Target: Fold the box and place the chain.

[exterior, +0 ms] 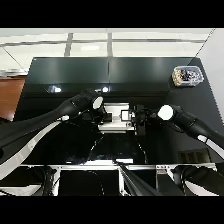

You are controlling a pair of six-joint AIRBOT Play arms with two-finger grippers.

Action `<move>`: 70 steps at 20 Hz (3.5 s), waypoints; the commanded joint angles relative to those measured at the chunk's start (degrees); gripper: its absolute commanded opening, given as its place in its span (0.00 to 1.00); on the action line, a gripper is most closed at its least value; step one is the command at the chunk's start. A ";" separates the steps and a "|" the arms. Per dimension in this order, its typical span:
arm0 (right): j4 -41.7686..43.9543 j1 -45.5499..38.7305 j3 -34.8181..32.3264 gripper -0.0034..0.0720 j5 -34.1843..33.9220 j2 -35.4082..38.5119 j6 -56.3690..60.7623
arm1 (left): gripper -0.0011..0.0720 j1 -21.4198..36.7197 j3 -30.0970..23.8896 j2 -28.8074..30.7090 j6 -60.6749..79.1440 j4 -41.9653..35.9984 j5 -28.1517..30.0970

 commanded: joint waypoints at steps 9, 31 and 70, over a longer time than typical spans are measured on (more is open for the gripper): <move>13.31 0.52 0.11 0.21 -1.27 -3.80 1.95 | 0.05 0.02 0.07 0.04 -0.02 0.00 -0.04; 16.26 -29.81 -8.94 0.07 15.41 -4.70 68.35 | 0.05 0.02 0.04 0.04 -0.02 0.00 0.02; -14.34 3.43 18.16 0.36 16.09 -9.84 104.15 | 0.06 0.02 0.04 0.04 -0.02 0.00 0.02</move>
